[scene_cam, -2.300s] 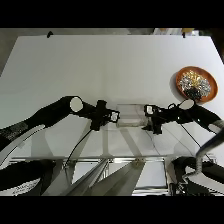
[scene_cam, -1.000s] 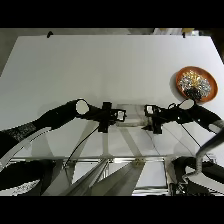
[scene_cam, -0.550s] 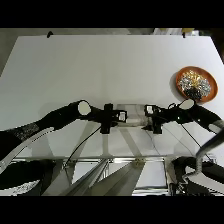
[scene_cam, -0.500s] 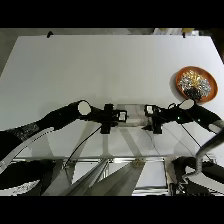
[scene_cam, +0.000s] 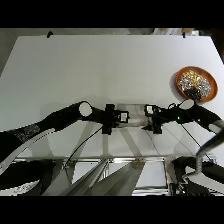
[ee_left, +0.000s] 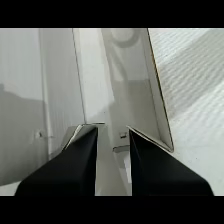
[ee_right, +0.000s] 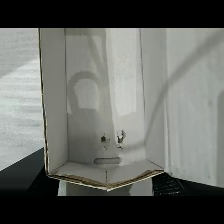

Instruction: Fold the box and place the chain.

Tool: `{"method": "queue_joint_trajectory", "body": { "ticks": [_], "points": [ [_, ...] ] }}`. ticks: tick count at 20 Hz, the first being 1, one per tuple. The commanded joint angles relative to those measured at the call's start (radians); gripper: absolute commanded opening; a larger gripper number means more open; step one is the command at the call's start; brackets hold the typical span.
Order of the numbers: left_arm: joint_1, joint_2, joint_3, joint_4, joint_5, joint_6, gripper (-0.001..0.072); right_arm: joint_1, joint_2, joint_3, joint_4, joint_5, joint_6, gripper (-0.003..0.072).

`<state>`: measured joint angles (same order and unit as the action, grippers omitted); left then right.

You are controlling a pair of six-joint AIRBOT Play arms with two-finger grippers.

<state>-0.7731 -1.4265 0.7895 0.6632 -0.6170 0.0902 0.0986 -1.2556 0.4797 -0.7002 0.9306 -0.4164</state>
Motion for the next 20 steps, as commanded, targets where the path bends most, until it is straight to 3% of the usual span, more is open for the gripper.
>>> {"method": "queue_joint_trajectory", "body": {
  "ticks": [1, 4, 8, 10, 12, 16, 18, 19, 20],
  "points": [
    [-0.009, -0.001, 0.000, -0.002, 0.011, -0.001, 0.0232, 0.000, 0.001, 0.001, 0.001, 0.000, 0.000, 0.0299],
    [-0.019, -0.007, 0.000, -0.002, 0.012, -0.001, 0.0260, 0.000, 0.001, 0.001, 0.001, 0.000, 0.000, 0.0299],
    [-0.023, -0.007, 0.000, -0.002, 0.011, -0.001, 0.0530, 0.000, 0.001, 0.001, 0.000, 0.000, 0.000, 0.0299],
    [-0.023, -0.007, 0.000, -0.002, 0.011, -0.001, 0.0539, 0.000, 0.001, 0.001, 0.001, 0.000, 0.000, 0.0299],
    [-0.022, -0.006, 0.000, -0.001, 0.011, -0.004, 0.0530, 0.000, 0.001, 0.001, 0.000, 0.000, 0.000, 0.0299],
    [-0.016, 0.024, 0.000, 0.010, -0.005, -0.105, 0.0374, 0.000, 0.001, 0.001, 0.001, 0.000, 0.000, 0.0299],
    [-0.008, 0.059, 0.000, 0.058, -0.016, -0.214, 0.0369, 0.000, 0.001, 0.001, 0.001, 0.000, 0.000, 0.0299],
    [0.002, 0.080, 0.000, 0.092, -0.028, -0.272, 0.0323, 0.000, 0.001, 0.001, 0.000, 0.000, 0.000, 0.0299],
    [0.014, 0.103, 0.000, 0.130, -0.045, -0.343, 0.0182, 0.000, 0.001, 0.001, 0.001, 0.000, 0.000, 0.0299]
  ]
}}
